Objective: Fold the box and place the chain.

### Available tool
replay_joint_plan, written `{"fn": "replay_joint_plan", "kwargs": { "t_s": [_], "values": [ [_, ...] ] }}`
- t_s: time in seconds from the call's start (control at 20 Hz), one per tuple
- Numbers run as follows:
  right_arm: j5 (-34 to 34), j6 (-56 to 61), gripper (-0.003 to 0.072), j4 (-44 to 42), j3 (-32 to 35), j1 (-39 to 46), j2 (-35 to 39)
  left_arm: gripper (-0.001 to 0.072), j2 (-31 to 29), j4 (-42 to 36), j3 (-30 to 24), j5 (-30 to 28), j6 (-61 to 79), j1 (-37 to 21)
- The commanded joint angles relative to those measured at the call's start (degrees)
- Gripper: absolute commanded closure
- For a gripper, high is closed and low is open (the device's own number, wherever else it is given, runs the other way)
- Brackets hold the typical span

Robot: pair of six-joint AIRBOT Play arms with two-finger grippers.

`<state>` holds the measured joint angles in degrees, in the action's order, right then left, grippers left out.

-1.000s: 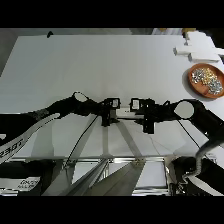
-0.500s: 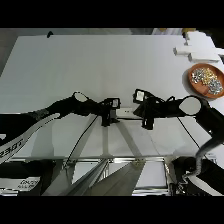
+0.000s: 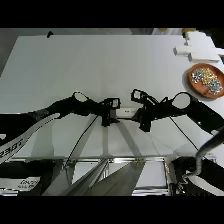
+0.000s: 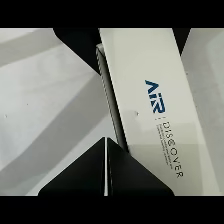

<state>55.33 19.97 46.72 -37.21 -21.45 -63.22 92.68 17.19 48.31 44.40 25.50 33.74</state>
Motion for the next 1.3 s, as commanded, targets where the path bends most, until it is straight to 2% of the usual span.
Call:
{"fn": "replay_joint_plan", "kwargs": {
  "t_s": [0.0, 0.2, 0.35, 0.6, 0.95, 1.25],
  "values": [
    [-0.3, 1.0, 0.0672, 0.7, 0.1, -0.3, -0.6, 0.067, 0.0, 0.0, 0.0, 0.0, 0.0, -0.1],
    [-1.2, -5.2, 0.0672, -8.0, 0.1, -0.2, 4.3, 0.067, 0.0, 0.0, 0.0, 0.0, 0.0, -0.1],
    [-4.2, -5.5, 0.0672, -6.8, 0.1, 1.9, 5.2, 0.067, 0.0, 0.0, 0.0, 0.0, 0.0, -0.1],
    [-3.3, -5.2, 0.0672, -6.2, 0.4, 2.8, -0.4, 0.067, 0.0, 0.0, 0.0, 0.0, 0.0, -0.1],
    [-3.3, -4.9, 0.0672, -3.6, 0.5, 2.8, -0.7, 0.067, 0.0, 0.0, 0.0, 0.0, 0.0, -0.1],
    [-4.4, -5.0, 0.0673, -3.5, 4.6, 2.0, -0.7, 0.067, 0.0, 0.0, 0.0, 0.0, 0.0, -0.1]
  ]
}}
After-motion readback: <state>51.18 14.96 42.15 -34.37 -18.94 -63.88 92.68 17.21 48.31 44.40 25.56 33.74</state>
